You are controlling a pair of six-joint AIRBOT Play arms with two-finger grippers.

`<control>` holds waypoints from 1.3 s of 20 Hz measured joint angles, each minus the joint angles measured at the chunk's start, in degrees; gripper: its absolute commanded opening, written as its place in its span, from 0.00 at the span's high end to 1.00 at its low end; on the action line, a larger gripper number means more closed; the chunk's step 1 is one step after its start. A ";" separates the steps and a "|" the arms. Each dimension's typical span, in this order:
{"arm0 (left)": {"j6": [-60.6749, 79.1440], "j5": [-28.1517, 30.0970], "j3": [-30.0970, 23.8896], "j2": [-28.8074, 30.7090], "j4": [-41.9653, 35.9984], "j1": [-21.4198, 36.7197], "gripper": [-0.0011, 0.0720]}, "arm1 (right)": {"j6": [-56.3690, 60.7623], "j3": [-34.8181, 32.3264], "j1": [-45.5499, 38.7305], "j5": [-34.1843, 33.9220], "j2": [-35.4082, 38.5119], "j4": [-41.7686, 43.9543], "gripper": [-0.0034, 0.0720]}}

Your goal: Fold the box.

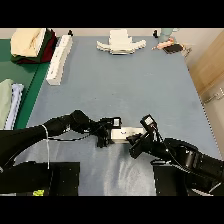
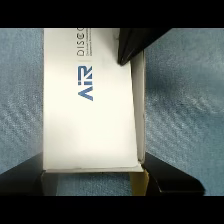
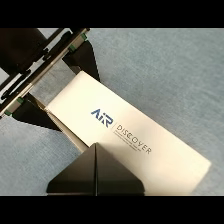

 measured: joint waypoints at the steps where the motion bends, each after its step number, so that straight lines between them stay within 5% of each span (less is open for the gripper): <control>1: -0.02 0.00 0.00 0.00 0.00 0.00 0.35 | 0.00 0.26 0.00 0.61 0.39 -0.02 0.95; 16: -0.07 -0.02 0.00 0.00 -0.04 0.00 0.35 | 0.02 3.76 -0.20 2.36 3.06 -2.05 0.95; 26: 0.02 -0.02 0.00 0.00 -0.04 0.00 0.35 | 0.02 24.46 -16.50 37.16 0.68 -5.11 0.95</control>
